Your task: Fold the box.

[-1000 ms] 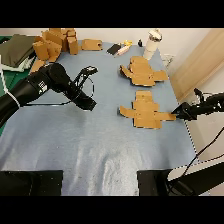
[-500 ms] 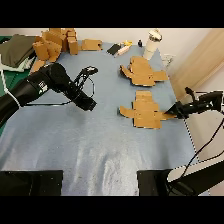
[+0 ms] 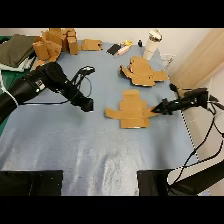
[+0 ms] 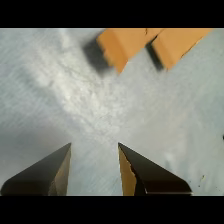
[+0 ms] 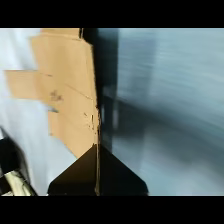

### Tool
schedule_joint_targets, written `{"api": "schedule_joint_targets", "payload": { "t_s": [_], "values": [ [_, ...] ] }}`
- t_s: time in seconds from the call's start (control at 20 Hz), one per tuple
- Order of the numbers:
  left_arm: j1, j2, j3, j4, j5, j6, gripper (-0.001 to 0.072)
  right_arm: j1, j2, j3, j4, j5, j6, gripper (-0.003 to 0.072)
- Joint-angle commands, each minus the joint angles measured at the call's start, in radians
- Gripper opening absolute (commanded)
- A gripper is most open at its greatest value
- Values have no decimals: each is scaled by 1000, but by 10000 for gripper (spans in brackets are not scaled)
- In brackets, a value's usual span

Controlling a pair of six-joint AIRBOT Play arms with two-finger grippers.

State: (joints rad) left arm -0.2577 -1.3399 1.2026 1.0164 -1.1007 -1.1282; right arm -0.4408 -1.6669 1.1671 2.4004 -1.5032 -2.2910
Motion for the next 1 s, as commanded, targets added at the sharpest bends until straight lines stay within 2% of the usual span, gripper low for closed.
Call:
{"api": "schedule_joint_targets", "payload": {
  "t_s": [0.0, 0.15, 0.3, 0.45, 0.6, 0.75, 0.95],
  "values": [
    [130, 0, -26, -140, -93, 56, 450, 152, 78, -141, 214, 14, -101, 1],
    [299, 0, -119, -446, -187, 181, 450, 294, 208, -318, 264, 117, -163, 2],
    [369, 0, -227, -437, -207, 211, 450, 409, 336, -484, 348, 212, -243, 2],
    [370, 0, -330, -433, -147, 277, 450, 528, 467, -611, 346, 372, -257, 2],
    [370, -2, -390, -433, -50, 320, 450, 616, 547, -666, 345, 473, -256, 2],
    [370, -36, -401, -452, -1, 364, 450, 661, 565, -675, 344, 482, -238, 2],
    [369, -133, -399, -629, -4, 503, 450, 678, 565, -675, 341, 482, -211, 2]
  ]
}}
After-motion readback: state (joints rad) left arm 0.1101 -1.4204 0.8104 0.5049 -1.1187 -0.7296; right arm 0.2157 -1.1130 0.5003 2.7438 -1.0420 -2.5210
